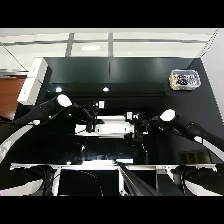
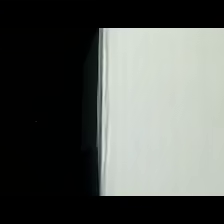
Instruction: Fold the box and place the chain.
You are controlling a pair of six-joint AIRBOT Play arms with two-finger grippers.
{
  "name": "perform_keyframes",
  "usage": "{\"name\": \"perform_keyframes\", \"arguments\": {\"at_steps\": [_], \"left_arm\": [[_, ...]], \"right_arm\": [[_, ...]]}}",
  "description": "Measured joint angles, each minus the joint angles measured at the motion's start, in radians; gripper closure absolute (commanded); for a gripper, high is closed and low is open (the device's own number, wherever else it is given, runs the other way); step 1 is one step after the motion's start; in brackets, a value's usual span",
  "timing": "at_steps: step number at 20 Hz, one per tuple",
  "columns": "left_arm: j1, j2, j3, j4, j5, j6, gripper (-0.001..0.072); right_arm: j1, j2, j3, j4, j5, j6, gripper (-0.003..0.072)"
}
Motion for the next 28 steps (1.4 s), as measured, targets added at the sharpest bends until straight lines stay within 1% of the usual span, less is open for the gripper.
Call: {"name": "perform_keyframes", "arguments": {"at_steps": [5,13,14,15,17,18,19,20,22,24,25,26,27,28], "left_arm": [[0.0,0.0,0.0,0.0,0.0,0.0,0.0685],[0.0,0.0,0.0,0.0,0.0,-0.001,0.0685],[0.0,0.0,0.0,0.0,0.0,-0.001,0.0685],[0.0,0.0,0.0,0.0,-0.002,-0.001,0.0685],[0.0,0.0,0.0,0.0,-0.002,0.0,0.068],[0.0,0.0,0.0,0.0,-0.002,-0.001,0.0647],[0.0,0.001,0.0,0.008,-0.001,-0.003,0.0419],[0.0,0.003,0.0,0.033,-0.001,-0.004,0.0299],[0.003,0.024,0.013,0.039,-0.003,-0.04,0.0285],[0.011,0.056,0.031,0.106,-0.045,-0.113,0.0301],[0.018,0.079,0.042,0.15,-0.066,-0.167,0.0395],[0.024,0.105,0.05,0.201,-0.104,-0.226,0.0598],[0.032,0.138,0.058,0.245,-0.142,-0.296,0.0685],[0.04,0.172,0.064,0.291,-0.177,-0.361,0.0685]], "right_arm": [[0.036,-0.008,0.0,-0.048,-0.032,0.027,0.0053],[0.049,-0.01,0.0,-0.067,-0.072,0.066,0.0062],[0.049,-0.01,0.0,-0.068,-0.074,0.068,0.022],[0.049,-0.01,0.0,-0.07,-0.077,0.068,0.0263],[0.049,-0.01,0.0,-0.071,-0.078,0.07,0.0263],[0.049,-0.01,0.0,-0.071,-0.079,0.071,0.0263],[0.049,-0.01,0.0,-0.071,-0.08,0.072,0.0263],[0.048,-0.01,0.0,-0.07,-0.082,0.074,0.0263],[0.049,-0.011,0.0,-0.071,-0.084,0.074,0.0263],[0.049,-0.011,0.0,-0.071,-0.084,0.074,0.0263],[0.049,-0.011,0.0,-0.071,-0.084,0.074,0.0262],[0.049,-0.011,0.0,-0.071,-0.084,0.074,0.0263],[0.049,-0.011,0.0,-0.071,-0.084,0.074,0.0262],[0.049,-0.011,0.0,-0.072,-0.084,0.074,0.0262]]}}
